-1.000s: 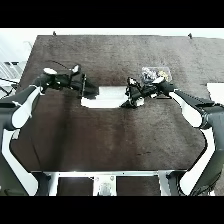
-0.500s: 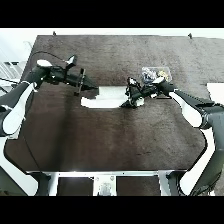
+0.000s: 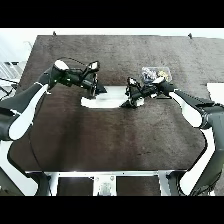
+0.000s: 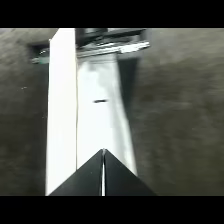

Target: Fold the box and place the chain.

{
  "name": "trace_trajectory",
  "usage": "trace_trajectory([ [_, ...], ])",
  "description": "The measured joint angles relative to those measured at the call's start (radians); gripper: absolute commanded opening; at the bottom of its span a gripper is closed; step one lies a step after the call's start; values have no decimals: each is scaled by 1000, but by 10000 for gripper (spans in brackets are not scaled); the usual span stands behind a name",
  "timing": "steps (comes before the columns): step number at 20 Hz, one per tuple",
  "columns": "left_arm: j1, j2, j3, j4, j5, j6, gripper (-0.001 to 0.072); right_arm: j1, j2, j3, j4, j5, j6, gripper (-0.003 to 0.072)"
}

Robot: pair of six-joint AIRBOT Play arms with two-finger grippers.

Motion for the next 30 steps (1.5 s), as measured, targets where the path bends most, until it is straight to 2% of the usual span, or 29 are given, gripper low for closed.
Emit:
trace_trajectory([
  [4,-5,-13,0,8,122,-20,18,0,0,0,0,0,0,457],
  [10,-8,-64,0,0,203,-28,19,0,0,0,0,0,0,457],
  [20,-23,-106,1,-2,227,-29,19,0,0,0,0,0,1,457],
  [26,11,-61,7,32,197,-40,24,0,0,0,0,0,0,457],
  [27,29,-44,8,37,160,-42,248,0,0,0,0,0,0,457],
  [28,45,-29,10,39,129,-44,714,0,0,0,0,0,0,457],
  [29,58,-12,11,48,97,-48,682,0,0,0,0,0,0,457],
  [30,66,3,11,61,66,-56,682,0,0,0,0,0,0,457],
])
